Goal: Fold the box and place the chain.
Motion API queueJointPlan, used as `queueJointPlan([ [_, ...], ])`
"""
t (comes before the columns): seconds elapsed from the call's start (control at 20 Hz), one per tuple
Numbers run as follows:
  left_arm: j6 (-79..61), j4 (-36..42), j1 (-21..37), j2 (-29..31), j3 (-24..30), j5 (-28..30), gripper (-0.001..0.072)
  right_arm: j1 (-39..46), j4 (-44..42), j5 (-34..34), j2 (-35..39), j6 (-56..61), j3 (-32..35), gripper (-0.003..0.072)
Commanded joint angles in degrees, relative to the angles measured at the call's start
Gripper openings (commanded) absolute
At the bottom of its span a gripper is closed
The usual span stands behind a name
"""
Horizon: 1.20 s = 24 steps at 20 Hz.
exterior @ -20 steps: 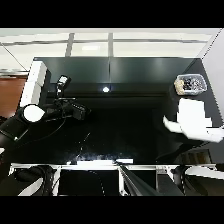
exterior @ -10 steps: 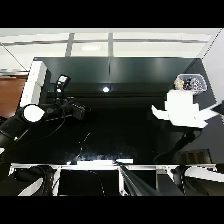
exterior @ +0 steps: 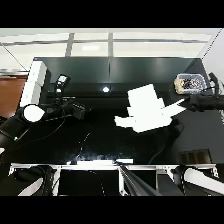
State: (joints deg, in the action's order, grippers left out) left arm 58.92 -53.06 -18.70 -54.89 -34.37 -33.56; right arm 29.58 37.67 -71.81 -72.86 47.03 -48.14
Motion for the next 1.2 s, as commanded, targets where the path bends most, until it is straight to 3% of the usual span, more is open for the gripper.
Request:
queueJointPlan([
  [0.0,0.0,0.0,0.0,0.0,0.0,0.1,0.069,-6.2,-10.3,12.1,12.1,-3.0,13.6,0.0014],
  [0.25,0.0,5.2,0.0,-2.5,0.0,0.5,0.069,-16.2,-21.9,19.0,25.9,-8.2,29.4,0.0015],
  [0.55,0.2,17.9,0.6,-10.6,-1.0,1.0,0.0705,-30.1,-23.0,26.9,26.2,-8.0,31.8,0.0015],
  [0.7,4.5,19.4,2.2,-16.6,-3.7,-9.6,0.0705,-32.2,-24.1,28.2,26.2,-7.8,31.8,0.0016],
  [0.85,-3.3,27.8,4.7,-25.2,-6.0,-23.1,0.0705,-32.2,-24.1,28.4,26.2,-7.8,31.8,0.0016],
  [1.15,-19.5,36.2,5.0,-36.7,-11.3,-35.8,0.0704,-32.2,-24.1,28.1,26.2,-7.8,31.8,0.0016],
])
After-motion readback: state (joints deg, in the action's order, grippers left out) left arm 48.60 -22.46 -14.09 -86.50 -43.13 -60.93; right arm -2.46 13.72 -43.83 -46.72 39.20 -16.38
